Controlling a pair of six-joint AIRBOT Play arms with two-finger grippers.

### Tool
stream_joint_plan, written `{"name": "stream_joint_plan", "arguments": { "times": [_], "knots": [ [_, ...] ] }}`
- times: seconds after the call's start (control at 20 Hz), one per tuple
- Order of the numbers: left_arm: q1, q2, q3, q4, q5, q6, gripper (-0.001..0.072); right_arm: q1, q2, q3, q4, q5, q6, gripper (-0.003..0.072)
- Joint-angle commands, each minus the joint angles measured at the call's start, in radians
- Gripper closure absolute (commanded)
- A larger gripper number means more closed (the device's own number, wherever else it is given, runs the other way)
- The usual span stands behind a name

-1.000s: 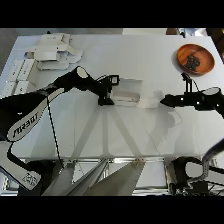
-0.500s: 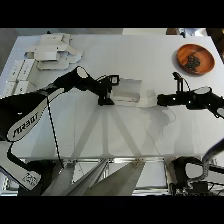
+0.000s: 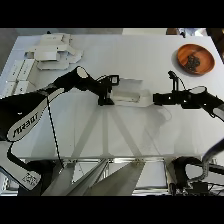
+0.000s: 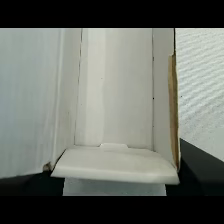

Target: Fold the box and place the chain.

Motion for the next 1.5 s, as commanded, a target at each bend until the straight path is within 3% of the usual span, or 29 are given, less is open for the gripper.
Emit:
{"name": "stream_joint_plan", "arguments": {
  "times": [0.0, 0.35, 0.4, 0.45, 0.55, 0.6, 0.7, 1.05, 1.3, 1.45],
  "knots": [
    [0.0, 0.0, 0.001, 0.0, 0.0, 0.0, 0.0126, 0.038, -0.001, 0.0, 0.057, -0.005, -0.002, 0.0677],
    [0.0, 0.0, 0.001, 0.0, 0.0, 0.0, 0.0126, 0.039, 0.0, 0.0, 0.249, 0.082, -0.11, 0.0662],
    [0.0, 0.0, 0.001, 0.0, 0.0, 0.0, 0.0126, 0.039, 0.0, 0.0, 0.254, 0.086, -0.11, 0.0533],
    [0.0, 0.0, 0.001, 0.0, 0.0, 0.0, 0.0126, 0.039, 0.0, 0.0, 0.253, 0.09, -0.109, 0.0449],
    [0.0, 0.0, 0.001, 0.0, 0.0, 0.0, 0.0126, 0.039, 0.0, 0.0, 0.253, 0.102, -0.108, 0.0447],
    [0.0, 0.0, 0.001, 0.0, 0.0, 0.0, 0.0126, 0.039, 0.0, 0.0, 0.252, 0.104, -0.106, 0.0407],
    [0.0, 0.0, 0.001, 0.0, 0.0, 0.0, 0.0126, 0.039, 0.0, 0.0, 0.252, 0.092, -0.106, 0.0199],
    [0.0, 0.0, 0.001, 0.0, 0.0, 0.0, 0.0126, 0.076, 0.0, 0.0, 0.201, 0.08, -0.106, 0.0199],
    [0.0, 0.0, 0.001, 0.0, 0.0, 0.0, 0.0126, 0.174, 0.0, 0.001, 0.181, -0.072, -0.094, 0.02],
    [0.0, 0.0, 0.001, 0.0, 0.0, 0.0, 0.0126, 0.185, 0.0, 0.029, 0.122, -0.097, -0.044, 0.0206]
  ]
}}
